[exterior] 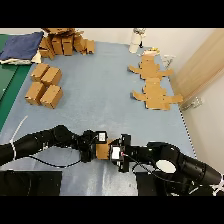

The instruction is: Fold the box.

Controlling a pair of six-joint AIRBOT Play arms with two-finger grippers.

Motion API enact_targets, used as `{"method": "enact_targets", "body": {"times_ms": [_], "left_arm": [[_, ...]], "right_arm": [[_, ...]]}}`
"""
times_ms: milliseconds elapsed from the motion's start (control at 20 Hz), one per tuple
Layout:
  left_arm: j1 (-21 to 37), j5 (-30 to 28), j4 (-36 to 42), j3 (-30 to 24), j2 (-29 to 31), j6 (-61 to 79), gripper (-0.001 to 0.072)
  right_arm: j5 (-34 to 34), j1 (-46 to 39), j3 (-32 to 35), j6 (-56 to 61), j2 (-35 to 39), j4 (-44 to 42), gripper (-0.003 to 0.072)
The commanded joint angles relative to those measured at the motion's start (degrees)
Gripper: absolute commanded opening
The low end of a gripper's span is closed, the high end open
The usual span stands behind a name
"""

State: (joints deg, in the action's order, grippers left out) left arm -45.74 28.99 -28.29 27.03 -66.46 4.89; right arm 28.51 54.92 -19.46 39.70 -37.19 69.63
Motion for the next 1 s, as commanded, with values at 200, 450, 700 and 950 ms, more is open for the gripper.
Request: {"method": "enact_targets", "body": {"times_ms": [200,450,700,950], "left_arm": [[0.04,-0.04,0.0,0.02,0.02,0.02,0.051],[0.04,-0.02,0.0,0.02,0.02,0.02,0.051],[0.04,0.09,0.0,0.02,0.02,0.02,0.051],[0.02,0.11,0.0,0.02,0.02,0.0,0.051]], "right_arm": [[-0.09,1.22,-0.04,-8.76,-1.25,0.96,0.0479],[-0.76,1.25,-0.07,-8.94,-3.48,4.81,0.0396],[-2.01,1.25,-0.35,-8.94,-3.45,7.74,0.028],[-1.25,1.27,-1.07,-8.92,-3.37,7.52,0.0158]]}}
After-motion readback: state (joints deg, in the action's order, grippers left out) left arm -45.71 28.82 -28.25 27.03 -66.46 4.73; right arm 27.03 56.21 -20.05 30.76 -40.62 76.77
